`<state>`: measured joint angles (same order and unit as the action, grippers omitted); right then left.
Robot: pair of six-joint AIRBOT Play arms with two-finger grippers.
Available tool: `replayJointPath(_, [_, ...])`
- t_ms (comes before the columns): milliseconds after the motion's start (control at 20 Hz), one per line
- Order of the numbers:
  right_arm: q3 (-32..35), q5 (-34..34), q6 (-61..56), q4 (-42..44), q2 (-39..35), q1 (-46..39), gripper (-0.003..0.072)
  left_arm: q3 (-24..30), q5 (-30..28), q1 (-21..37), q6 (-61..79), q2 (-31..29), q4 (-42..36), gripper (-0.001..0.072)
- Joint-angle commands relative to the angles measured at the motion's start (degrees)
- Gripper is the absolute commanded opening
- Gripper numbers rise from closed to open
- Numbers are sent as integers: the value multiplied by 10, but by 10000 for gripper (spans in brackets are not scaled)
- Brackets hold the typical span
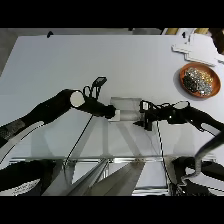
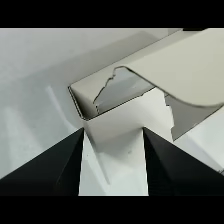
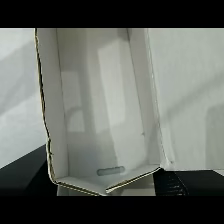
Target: Fold the box and place the chain.
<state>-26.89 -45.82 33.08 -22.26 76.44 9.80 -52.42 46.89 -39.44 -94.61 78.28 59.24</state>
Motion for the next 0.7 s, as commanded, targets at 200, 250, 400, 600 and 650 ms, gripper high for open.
replayJointPath(200, [0,0,0,0,0,0,298,-76,55,-45,-155,46,111,412])
replayJointPath(250, [0,0,0,0,0,0,298,-87,69,-51,-170,54,121,412])
replayJointPath(400, [0,0,0,0,0,0,298,-112,101,-70,-211,80,154,412])
replayJointPath(600, [0,0,0,0,0,0,298,-157,167,-85,-250,122,175,412])
replayJointPath(650, [0,0,0,0,0,0,298,-171,183,-88,-269,131,192,412])
